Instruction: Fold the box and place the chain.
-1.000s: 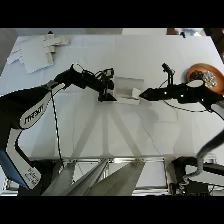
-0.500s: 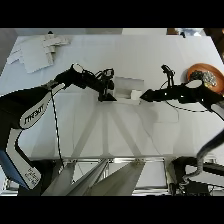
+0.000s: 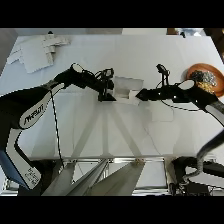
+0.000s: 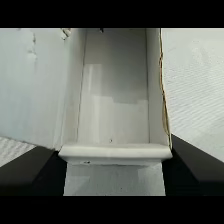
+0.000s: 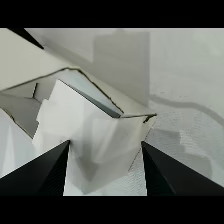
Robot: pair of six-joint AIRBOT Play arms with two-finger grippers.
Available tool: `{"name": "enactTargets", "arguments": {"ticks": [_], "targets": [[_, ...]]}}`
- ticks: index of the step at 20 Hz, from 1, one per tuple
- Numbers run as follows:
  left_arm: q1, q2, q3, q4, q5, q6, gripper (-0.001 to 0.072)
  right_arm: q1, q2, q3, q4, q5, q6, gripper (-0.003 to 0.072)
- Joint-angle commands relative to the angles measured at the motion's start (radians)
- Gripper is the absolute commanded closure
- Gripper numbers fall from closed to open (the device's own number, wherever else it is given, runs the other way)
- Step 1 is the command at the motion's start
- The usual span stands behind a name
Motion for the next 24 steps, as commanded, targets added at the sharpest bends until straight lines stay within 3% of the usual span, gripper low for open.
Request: {"name": "enactTargets", "arguments": {"ticks": [1, 4, 13, 19, 24], "targets": [[0.000, 0.000, 0.000, -0.001, 0.001, 0.001, 0.0699, 0.040, 0.000, 0.000, -0.044, -0.075, 0.060, 0.0187], [0.000, 0.000, 0.000, -0.001, 0.001, 0.001, 0.0699, 0.070, 0.000, 0.001, -0.138, -0.130, 0.177, 0.0187], [0.000, 0.000, 0.000, -0.002, 0.001, 0.001, 0.0699, 0.163, 0.000, 0.081, -0.438, -0.141, 0.421, 0.0191], [0.000, 0.000, 0.000, -0.002, 0.001, 0.001, 0.0699, 0.238, -0.001, 0.162, -0.846, -0.029, 0.854, 0.0229], [0.000, 0.000, 0.000, -0.002, 0.001, 0.001, 0.0699, 0.297, -0.014, 0.168, -0.993, 0.061, 0.983, 0.0234]]}}
